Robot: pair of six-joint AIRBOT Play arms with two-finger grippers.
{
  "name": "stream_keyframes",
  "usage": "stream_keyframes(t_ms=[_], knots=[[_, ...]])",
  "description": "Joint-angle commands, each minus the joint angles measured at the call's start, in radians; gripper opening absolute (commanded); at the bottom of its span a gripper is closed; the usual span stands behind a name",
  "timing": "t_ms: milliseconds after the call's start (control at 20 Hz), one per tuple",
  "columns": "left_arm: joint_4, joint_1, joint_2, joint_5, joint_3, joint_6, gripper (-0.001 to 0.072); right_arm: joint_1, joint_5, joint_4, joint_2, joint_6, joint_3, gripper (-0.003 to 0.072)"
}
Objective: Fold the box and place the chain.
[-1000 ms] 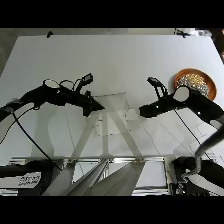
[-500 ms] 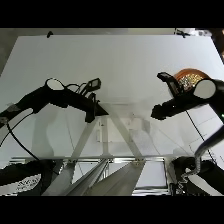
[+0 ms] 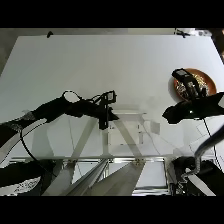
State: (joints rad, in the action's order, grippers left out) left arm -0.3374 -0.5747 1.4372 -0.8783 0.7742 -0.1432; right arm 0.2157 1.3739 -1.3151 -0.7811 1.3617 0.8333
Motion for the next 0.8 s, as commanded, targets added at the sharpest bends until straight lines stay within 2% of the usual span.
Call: stream_keyframes(t_ms=[0, 400, 750], knots=[[0.051, -0.003, 0.013, 0.027, -0.003, -0.125, 0.0003, -0.001, -0.039, -0.002, 0.01, 0.0, 0.001, 0.0296], [0.049, -0.003, 0.014, 0.146, -0.003, -0.148, 0.0004, -0.001, -0.074, 0.01, 0.01, 0.0, 0.001, 0.0295], [0.105, -0.003, 0.08, 0.096, -0.003, -0.212, 0.0004, -0.001, -0.115, 0.01, 0.01, -0.001, 0.001, 0.0295]])
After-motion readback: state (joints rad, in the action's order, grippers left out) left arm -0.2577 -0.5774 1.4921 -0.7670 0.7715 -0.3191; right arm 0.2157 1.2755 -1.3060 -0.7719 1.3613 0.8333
